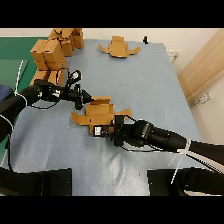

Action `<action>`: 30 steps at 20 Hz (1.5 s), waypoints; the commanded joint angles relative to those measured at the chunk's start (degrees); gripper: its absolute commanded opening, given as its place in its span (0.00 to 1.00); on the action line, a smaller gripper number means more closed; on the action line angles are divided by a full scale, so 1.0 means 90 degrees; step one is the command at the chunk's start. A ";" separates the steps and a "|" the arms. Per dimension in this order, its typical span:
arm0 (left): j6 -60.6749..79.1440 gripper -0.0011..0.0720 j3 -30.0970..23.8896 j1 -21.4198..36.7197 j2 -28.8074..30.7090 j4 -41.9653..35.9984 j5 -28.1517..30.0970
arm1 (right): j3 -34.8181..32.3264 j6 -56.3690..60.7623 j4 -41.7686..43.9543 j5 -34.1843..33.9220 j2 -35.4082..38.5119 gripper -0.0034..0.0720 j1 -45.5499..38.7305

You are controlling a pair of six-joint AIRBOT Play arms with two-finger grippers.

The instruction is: Fold the box.

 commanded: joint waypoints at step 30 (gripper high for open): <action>-0.0527 0.03 0.0000 0.0000 -0.0005 0.1197 -0.1831 | 0.0284 0.1785 -0.0874 0.0896 -0.0367 0.91 -0.0512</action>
